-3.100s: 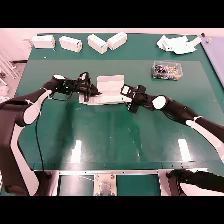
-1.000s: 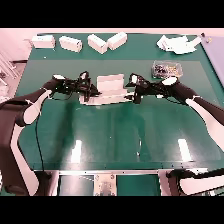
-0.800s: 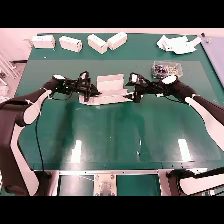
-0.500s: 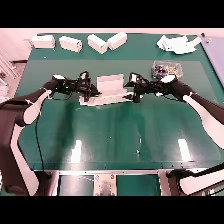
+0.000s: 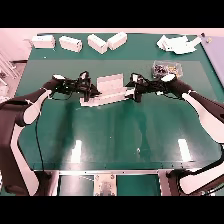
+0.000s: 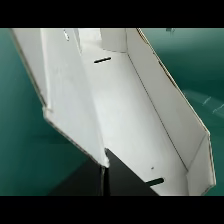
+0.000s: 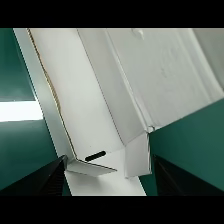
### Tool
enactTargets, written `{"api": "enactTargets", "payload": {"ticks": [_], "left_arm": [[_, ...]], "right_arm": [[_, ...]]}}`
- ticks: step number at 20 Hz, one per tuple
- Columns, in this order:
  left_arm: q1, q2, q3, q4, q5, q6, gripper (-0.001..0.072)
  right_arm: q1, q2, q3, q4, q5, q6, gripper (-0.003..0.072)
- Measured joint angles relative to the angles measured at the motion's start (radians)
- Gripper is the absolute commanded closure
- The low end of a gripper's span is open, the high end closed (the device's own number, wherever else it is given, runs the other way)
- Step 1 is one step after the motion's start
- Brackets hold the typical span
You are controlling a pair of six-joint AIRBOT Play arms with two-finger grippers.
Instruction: Fold the box and place the chain.
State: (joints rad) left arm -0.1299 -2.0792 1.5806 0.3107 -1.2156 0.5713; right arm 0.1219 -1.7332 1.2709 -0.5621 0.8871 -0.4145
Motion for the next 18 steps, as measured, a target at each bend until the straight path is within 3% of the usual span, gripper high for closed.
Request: {"api": "enactTargets", "payload": {"ticks": [8,18], "left_arm": [[0.001,0.000,0.000,0.000,0.000,0.002,0.0687],[0.000,0.000,0.000,0.002,-0.003,0.002,0.0687]], "right_arm": [[0.005,-0.055,0.068,0.023,0.118,-0.001,0.0044],[0.004,-0.063,0.038,-0.011,0.204,0.087,0.0044]]}}
